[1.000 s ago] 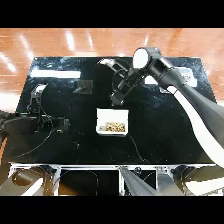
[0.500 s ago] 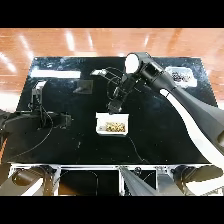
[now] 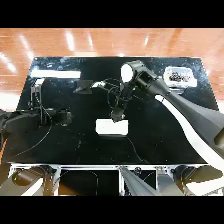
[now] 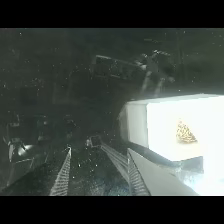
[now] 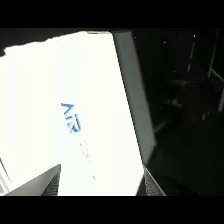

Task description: Fold the box and place the chain.

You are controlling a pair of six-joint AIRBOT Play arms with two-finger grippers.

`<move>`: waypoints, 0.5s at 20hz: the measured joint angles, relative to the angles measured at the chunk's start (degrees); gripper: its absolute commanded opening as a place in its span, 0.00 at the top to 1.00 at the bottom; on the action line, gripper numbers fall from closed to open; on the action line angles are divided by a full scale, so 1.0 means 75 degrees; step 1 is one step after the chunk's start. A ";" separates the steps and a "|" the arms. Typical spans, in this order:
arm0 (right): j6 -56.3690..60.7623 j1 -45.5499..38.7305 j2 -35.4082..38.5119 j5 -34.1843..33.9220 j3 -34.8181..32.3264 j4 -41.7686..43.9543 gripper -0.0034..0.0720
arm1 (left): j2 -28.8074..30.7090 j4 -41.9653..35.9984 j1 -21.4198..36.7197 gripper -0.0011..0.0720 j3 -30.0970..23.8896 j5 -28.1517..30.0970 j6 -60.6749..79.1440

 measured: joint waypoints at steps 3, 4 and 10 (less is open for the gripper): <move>-0.0058 0.0178 0.0000 0.0134 -0.0038 -0.0181 0.13 | 0.0000 0.0000 0.0000 0.35 0.0000 -0.0041 0.0000; -0.0064 0.0230 0.0000 0.0172 -0.0044 -0.0219 0.13 | 0.0000 -0.0003 0.0000 0.35 0.0000 -0.0041 -0.0003; -0.0087 0.0367 0.0122 0.0385 -0.0061 -0.0187 0.13 | 0.0000 -0.0017 0.0000 0.35 0.0000 -0.0064 -0.0009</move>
